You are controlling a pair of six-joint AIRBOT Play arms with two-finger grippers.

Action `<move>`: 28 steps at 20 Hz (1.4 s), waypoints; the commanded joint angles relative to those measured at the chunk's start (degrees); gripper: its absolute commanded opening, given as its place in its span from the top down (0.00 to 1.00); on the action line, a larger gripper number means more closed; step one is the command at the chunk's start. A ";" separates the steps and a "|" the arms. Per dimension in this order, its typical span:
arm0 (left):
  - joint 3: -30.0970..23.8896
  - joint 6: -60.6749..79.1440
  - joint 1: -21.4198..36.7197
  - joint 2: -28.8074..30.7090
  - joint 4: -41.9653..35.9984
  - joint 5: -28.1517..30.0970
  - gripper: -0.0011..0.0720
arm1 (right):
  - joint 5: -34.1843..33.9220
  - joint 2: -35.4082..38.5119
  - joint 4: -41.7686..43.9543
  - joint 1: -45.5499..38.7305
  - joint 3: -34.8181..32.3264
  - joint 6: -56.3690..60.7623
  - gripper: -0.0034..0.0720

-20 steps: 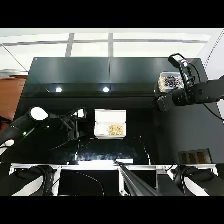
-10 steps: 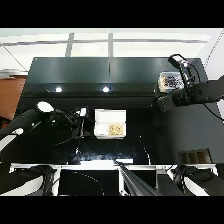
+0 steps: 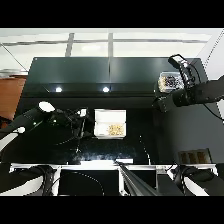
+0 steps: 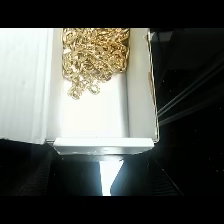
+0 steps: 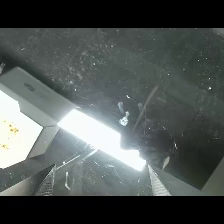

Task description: Fold the box and place the chain.

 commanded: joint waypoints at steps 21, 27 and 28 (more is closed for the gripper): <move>0.02 -4.55 -4.61 -0.09 0.46 6.25 0.02 | 3.17 -0.02 0.20 0.00 -0.02 0.04 0.00; 0.02 -4.55 -5.16 -0.11 1.49 5.97 0.04 | 3.50 -0.02 0.17 0.00 -0.02 0.04 0.00; 0.04 -4.55 -5.16 -0.13 1.49 5.97 0.04 | 3.50 -0.07 0.17 0.00 -0.11 0.04 0.00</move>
